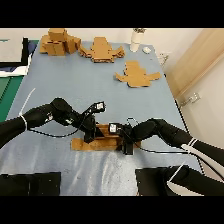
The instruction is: Fold the box.
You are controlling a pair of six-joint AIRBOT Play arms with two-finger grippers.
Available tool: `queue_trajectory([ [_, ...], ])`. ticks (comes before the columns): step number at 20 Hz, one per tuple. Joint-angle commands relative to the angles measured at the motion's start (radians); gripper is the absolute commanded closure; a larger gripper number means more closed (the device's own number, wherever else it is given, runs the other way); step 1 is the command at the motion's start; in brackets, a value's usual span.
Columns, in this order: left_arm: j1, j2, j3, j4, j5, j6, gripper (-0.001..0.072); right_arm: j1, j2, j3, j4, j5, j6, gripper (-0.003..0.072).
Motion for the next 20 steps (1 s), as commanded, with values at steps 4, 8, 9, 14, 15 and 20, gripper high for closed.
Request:
queue_trajectory([
  [4, 0.000, 0.001, 0.001, -0.003, 0.002, -0.009, 0.0697, 0.001, -0.001, 0.000, -0.001, 0.008, 0.000, 0.0173],
  [8, 0.002, 0.001, 0.001, -0.002, 0.017, -0.071, 0.0680, 0.001, -0.001, 0.000, -0.002, 0.007, 0.000, 0.0173],
  [9, 0.004, 0.001, 0.001, -0.003, 0.018, -0.075, 0.0420, 0.001, -0.001, 0.000, -0.002, 0.007, 0.000, 0.0173],
  [14, 0.027, 0.030, 0.003, 0.019, 0.013, -0.193, 0.0220, 0.001, -0.001, 0.000, -0.005, 0.007, 0.000, 0.0172],
  [15, 0.034, 0.047, 0.003, 0.027, 0.012, -0.212, 0.0220, 0.000, -0.001, 0.000, -0.006, 0.007, 0.000, 0.0173],
  [20, 0.096, 0.140, 0.003, 0.225, -0.074, -0.455, 0.0221, 0.001, -0.001, 0.000, -0.013, 0.007, 0.000, 0.0172],
])
